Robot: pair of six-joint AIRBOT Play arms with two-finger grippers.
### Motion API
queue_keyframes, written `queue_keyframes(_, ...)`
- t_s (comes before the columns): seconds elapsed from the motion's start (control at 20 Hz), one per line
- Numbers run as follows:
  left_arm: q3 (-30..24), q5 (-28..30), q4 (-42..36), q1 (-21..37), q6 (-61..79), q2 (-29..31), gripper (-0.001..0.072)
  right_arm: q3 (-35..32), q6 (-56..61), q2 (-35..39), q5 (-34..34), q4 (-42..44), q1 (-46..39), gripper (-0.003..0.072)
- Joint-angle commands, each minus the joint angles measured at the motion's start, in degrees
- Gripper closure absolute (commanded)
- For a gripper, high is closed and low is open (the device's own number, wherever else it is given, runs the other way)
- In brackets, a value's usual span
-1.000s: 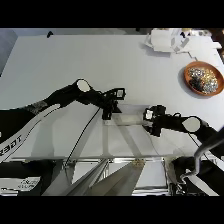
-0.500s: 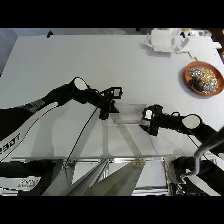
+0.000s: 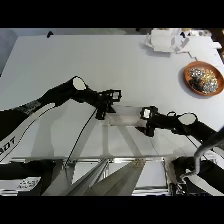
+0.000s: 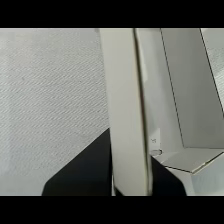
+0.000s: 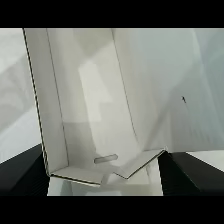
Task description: Fold the box and place the chain.
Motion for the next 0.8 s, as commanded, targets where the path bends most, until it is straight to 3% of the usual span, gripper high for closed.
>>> queue_keyframes(0.0,0.07,0.31,0.22,0.0,0.0,-0.17,0.0706,-0.02,-3.61,-2.29,0.9,2.23,-0.02,-0.0011)
queue_keyframes(0.4,0.07,1.36,-0.66,0.0,-0.02,-0.79,0.0705,-0.02,-9.79,-3.96,0.9,7.52,-0.02,-0.0004)
queue_keyframes(0.75,0.07,1.16,-2.16,-0.02,-0.07,-0.79,0.0704,-0.02,-10.93,-4.0,0.98,10.14,0.0,0.0048)
